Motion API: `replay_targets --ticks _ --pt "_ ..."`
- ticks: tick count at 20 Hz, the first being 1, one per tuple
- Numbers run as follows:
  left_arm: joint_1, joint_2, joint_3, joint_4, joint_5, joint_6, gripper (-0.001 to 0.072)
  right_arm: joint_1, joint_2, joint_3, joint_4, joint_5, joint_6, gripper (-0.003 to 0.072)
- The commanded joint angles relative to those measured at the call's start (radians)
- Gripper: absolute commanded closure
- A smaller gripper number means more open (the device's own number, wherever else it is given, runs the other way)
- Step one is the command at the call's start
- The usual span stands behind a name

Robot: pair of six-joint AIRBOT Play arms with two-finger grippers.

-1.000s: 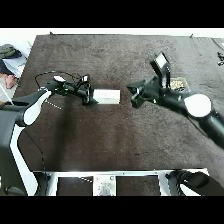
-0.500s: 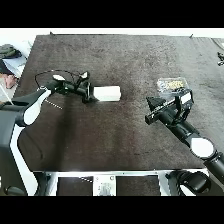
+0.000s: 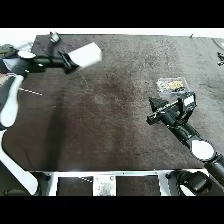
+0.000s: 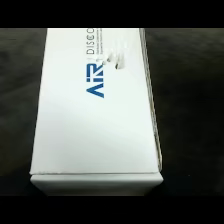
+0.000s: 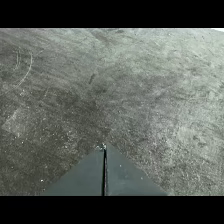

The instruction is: Fold the box and place the chain.

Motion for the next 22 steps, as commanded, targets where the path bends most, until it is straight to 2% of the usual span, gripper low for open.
replay_targets --ticks 1,6,8,12,16,22 --pt "0.144 0.088 0.01 0.198 0.195 -0.283 0.0704 0.001 0.001 -0.001 -0.001 0.012 0.002 0.0698" --pt "0.288 0.048 0.01 0.521 0.229 -0.662 0.0703 0.001 0.001 -0.001 -0.002 0.015 0.019 0.0698" --pt "0.31 0.012 0.01 0.534 0.23 -0.671 0.0703 0.001 0.001 -0.001 -0.002 0.015 0.019 0.0698" --pt "0.317 -0.061 0.008 0.565 0.334 -0.76 0.0702 0.001 0.001 -0.001 -0.002 0.015 0.019 0.0698" --pt "0.317 -0.116 0.008 0.571 0.396 -0.764 0.0702 0.001 0.001 -0.001 -0.002 0.015 0.019 0.0698" --pt "0.332 -0.172 0.009 0.578 0.417 -0.765 0.0702 0.001 0.001 -0.001 -0.002 0.015 0.019 0.0698"
